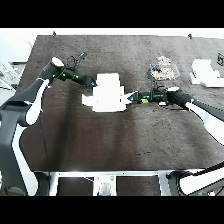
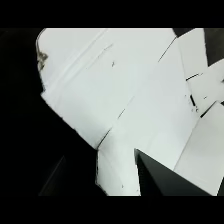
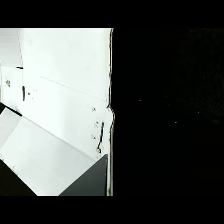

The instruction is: Fold the box and place the chain.

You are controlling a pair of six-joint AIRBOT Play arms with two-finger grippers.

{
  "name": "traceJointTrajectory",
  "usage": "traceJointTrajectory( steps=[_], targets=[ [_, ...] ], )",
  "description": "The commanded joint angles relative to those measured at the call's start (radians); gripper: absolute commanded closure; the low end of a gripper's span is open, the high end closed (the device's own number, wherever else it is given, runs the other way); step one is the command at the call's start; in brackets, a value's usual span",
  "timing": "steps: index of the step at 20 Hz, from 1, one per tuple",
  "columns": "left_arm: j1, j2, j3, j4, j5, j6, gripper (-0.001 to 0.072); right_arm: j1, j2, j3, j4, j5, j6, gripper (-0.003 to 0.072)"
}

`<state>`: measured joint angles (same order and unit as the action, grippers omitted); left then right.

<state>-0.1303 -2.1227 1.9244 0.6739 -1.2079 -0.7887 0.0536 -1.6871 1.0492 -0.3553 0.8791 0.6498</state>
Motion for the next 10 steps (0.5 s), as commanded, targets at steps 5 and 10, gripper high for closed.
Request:
traceJointTrajectory(
  steps=[5,10],
  targets=[
    [-0.001,-0.008,0.001,-0.053,-0.067,0.011,0.0209,0.001,0.0,0.001,0.001,0.0,0.0,0.0679],
    [0.0,-0.008,0.001,0.038,-0.055,-0.06,0.0228,0.001,0.0,0.001,0.001,0.0,0.0,0.0679]
  ],
)
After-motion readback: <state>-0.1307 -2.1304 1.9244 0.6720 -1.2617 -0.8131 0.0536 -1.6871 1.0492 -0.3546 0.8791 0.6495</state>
